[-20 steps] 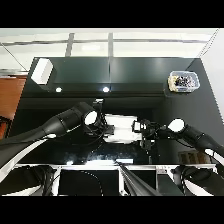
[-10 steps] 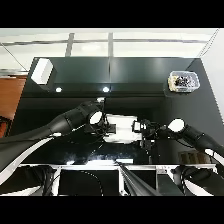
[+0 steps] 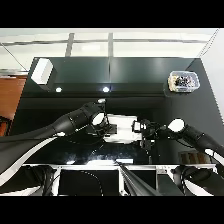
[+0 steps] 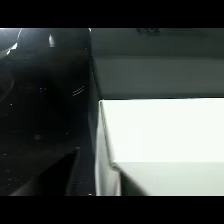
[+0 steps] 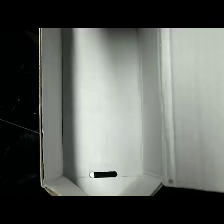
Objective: Fold the box and place the chain.
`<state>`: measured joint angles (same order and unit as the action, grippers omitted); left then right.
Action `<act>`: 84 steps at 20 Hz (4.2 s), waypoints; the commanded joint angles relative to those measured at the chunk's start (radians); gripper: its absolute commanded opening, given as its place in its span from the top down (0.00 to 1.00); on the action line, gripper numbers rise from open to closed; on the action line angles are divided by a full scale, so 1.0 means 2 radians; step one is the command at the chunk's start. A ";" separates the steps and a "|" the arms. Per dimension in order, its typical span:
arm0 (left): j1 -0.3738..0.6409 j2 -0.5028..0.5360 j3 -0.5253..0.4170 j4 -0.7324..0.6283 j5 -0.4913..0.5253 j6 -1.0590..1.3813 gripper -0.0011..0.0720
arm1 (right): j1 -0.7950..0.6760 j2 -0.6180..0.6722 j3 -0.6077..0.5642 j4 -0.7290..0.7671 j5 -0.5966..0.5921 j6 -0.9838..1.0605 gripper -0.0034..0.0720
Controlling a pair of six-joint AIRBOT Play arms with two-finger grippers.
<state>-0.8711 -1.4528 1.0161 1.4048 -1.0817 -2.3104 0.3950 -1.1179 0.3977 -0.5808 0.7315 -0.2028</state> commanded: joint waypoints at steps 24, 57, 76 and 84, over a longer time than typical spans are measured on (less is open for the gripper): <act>-0.011 -0.023 0.022 0.017 -0.013 -0.008 0.95 | 0.000 0.000 0.000 0.000 0.000 0.000 0.47; -0.010 -0.023 0.031 0.027 -0.015 -0.001 0.95 | -0.007 0.054 0.023 -0.123 0.061 0.086 0.14; -0.010 -0.023 0.031 0.025 -0.014 -0.001 0.95 | 0.039 0.024 0.022 0.008 -0.021 0.077 0.70; -0.010 -0.023 0.031 0.025 -0.014 -0.001 0.95 | 0.047 0.014 0.022 0.008 -0.019 0.080 0.70</act>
<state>-0.8921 -1.4986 1.0767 1.4555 -1.1114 -2.3119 0.4843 -1.0863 0.4412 -0.5709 0.7036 -0.0456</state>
